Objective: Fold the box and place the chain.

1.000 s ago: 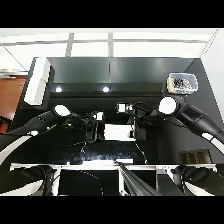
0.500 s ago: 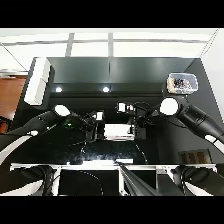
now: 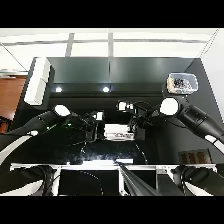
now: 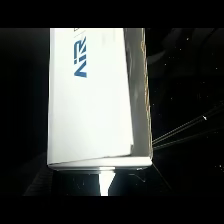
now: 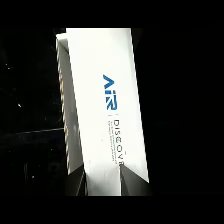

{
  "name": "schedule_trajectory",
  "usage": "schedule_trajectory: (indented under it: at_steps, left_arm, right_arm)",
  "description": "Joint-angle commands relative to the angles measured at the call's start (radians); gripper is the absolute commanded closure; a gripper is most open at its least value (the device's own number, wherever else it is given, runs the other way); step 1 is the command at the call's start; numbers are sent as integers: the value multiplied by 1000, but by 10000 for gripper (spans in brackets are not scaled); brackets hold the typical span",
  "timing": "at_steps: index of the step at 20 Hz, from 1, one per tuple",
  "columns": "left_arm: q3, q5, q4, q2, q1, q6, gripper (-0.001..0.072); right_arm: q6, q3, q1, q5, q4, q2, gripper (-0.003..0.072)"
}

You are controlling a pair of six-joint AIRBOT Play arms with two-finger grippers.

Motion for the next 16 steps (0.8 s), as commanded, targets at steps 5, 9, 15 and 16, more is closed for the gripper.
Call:
schedule_trajectory:
  at_steps: [5, 9, 15, 16]
  left_arm:
    - [0, 0, 0, -1, -1, -1, 287]
    - [0, 0, 0, -1, -1, -1, 287]
    - [0, 0, 0, -1, -1, -1, 287]
    - [0, 0, 0, -1, -1, -1, 287]
  right_arm:
    - [10, -1, 1, 26, -1, 0, 406]
    - [20, -1, 1, 25, -1, 0, 399]
    - [20, -1, 1, 23, -2, -1, 452]
    - [20, -1, 1, 24, -2, -1, 451]
